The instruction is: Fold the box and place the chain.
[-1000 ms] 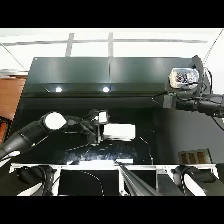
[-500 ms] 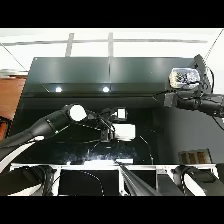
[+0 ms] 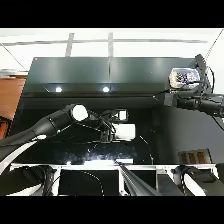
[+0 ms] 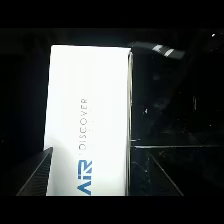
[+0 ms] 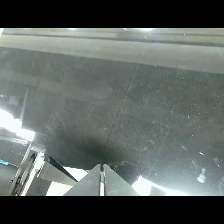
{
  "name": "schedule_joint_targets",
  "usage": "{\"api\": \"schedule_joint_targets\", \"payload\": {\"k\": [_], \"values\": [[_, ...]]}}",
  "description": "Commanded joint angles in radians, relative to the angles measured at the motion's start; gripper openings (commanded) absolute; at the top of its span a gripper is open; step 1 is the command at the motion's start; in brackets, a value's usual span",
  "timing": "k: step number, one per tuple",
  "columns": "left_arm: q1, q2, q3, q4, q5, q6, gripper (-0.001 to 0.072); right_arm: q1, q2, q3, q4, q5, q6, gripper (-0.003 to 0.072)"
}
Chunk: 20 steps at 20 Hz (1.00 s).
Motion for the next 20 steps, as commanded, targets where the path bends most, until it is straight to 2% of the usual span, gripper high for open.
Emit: {"api": "schedule_joint_targets", "payload": {"k": [1,7,11,20], "values": [[0.000,0.017,0.001,-0.003,0.004,0.000,0.0705,0.000,0.001,-0.001,-0.004,0.000,0.003,0.0038],[-0.001,0.005,0.001,-0.003,0.017,-0.001,0.0705,0.000,0.001,-0.001,-0.026,0.002,0.003,0.0038],[-0.001,-0.018,0.001,-0.004,0.061,-0.048,0.0705,0.000,0.001,-0.001,-0.026,0.002,0.003,0.0038],[-0.001,-0.019,0.001,-0.003,0.031,-0.056,0.0705,0.000,0.001,-0.001,-0.026,0.005,0.011,0.0038]]}}
